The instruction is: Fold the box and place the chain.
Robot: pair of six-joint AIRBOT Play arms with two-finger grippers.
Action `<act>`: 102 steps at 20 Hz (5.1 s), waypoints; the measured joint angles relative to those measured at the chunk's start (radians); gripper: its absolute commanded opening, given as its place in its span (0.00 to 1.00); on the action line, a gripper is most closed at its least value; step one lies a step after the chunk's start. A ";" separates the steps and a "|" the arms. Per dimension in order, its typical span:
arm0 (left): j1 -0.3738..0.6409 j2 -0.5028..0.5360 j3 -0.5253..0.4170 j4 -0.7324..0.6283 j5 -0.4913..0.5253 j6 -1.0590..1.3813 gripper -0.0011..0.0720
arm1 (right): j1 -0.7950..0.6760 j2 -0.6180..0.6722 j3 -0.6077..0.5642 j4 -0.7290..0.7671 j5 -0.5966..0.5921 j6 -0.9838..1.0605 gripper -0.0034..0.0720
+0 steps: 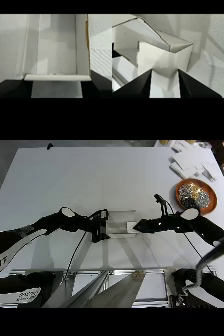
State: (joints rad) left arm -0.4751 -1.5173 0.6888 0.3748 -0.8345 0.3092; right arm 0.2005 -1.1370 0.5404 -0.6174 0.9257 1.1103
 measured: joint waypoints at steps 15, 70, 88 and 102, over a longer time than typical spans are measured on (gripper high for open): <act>0.000 0.000 0.000 0.000 0.000 0.000 0.16 | 0.348 -0.151 0.310 -0.678 0.031 0.810 0.52; 0.000 0.000 0.000 0.000 0.000 0.001 0.16 | 0.530 -0.343 0.475 -0.969 0.225 1.162 0.07; 0.000 0.000 0.000 0.001 0.000 0.002 0.16 | 0.531 -0.359 0.472 -0.975 0.220 1.116 0.57; 0.000 0.000 0.000 0.000 0.000 0.000 0.16 | 0.296 -0.040 0.589 -0.983 0.355 0.660 0.49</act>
State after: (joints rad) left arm -0.4751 -1.5177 0.6888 0.3744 -0.8345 0.3092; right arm 0.4969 -1.1770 1.1294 -1.6001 1.2808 1.7699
